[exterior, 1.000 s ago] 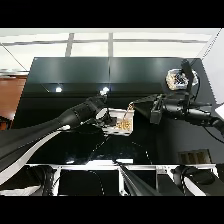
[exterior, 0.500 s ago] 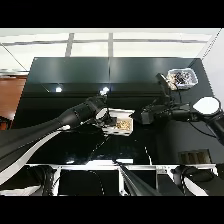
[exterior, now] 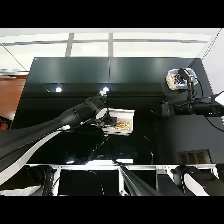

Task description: Fold the box and place the chain.

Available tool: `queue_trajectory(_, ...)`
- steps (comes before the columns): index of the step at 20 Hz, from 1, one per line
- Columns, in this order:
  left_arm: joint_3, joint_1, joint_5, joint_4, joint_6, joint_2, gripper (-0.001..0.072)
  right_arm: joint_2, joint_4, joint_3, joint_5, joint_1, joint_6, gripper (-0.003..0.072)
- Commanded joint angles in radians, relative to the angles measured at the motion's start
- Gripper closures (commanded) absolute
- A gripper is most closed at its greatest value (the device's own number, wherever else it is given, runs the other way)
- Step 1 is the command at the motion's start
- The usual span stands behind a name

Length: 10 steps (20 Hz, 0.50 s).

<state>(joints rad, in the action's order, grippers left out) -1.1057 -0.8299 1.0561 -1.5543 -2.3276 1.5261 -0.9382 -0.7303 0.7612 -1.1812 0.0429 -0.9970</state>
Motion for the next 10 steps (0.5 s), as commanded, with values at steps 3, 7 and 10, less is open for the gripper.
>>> queue_trajectory(3,-0.001,0.002,-0.003,-0.002,-0.089,-0.025,0.0673,0.001,-0.027,0.003,-0.049,0.024,-0.001,0.0319)
queue_trajectory(7,-0.001,0.002,0.002,-0.012,-0.046,-0.086,0.0215,0.001,-0.034,0.003,-0.043,0.024,-0.001,0.0319)
queue_trajectory(10,0.001,0.001,0.039,-0.013,0.176,-0.195,0.0215,0.001,-0.034,0.003,-0.043,0.024,-0.001,0.0319)
